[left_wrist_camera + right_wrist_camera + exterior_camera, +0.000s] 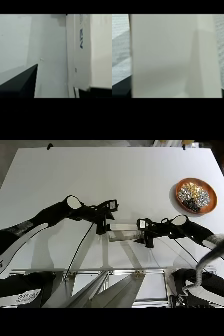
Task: Fold the box and place the chain.
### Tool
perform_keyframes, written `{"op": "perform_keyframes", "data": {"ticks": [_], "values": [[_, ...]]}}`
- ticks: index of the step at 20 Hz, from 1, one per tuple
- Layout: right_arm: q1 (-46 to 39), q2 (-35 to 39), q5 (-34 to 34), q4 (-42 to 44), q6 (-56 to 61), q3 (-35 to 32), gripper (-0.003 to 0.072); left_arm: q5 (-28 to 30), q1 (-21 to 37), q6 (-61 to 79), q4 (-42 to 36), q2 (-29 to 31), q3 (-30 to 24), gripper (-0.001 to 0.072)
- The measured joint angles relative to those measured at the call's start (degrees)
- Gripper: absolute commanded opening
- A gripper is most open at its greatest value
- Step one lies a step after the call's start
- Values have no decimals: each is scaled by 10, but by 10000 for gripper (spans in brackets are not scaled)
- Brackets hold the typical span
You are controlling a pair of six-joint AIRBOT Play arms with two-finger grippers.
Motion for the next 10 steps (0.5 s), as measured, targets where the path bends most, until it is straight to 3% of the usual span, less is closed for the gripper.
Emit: {"op": "perform_keyframes", "data": {"ticks": [2, 5, 7, 10], "values": [[0, 0, 0, 0, 1, 0, 377, -15, 8, -44, 43, 24, 0, 521], [0, 0, -1, 3, 3, 0, 377, -35, 17, -126, 126, 68, 0, 281], [0, 0, -1, 3, 3, 0, 377, -62, 18, -170, 173, 98, 0, 19], [0, 0, -1, 3, 3, 0, 377, -118, 7, -209, 206, 130, 0, 2]]}}
